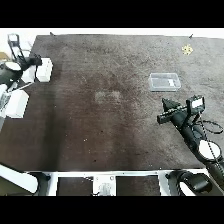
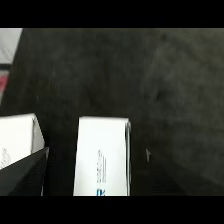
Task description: Fold the box and place the chain.
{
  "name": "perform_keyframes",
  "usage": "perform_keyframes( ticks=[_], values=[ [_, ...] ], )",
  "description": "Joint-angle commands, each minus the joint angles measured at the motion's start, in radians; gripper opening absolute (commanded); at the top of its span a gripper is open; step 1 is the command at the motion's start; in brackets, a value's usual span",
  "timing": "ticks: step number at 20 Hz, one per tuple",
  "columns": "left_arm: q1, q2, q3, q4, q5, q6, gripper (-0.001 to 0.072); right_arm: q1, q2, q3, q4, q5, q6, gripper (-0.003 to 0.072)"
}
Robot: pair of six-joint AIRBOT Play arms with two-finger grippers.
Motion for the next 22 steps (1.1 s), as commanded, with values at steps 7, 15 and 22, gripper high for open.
perform_keyframes(
  ticks=[7,15,22],
  values=[
    [0.0,0.534,-0.093,-0.02,-0.263,-0.136,0.001,0.0,0.0,0.0,0.0,-0.003,0.0,0.0002],
    [0.0,1.165,-0.819,-0.031,0.04,-0.064,0.0008,0.0,0.0,0.0,0.0,-0.003,0.0,0.0002],
    [0.0,1.668,-1.358,-0.031,0.135,-0.041,0.0008,0.0,0.0,0.0,0.0,-0.003,0.0,0.0003]
  ],
)
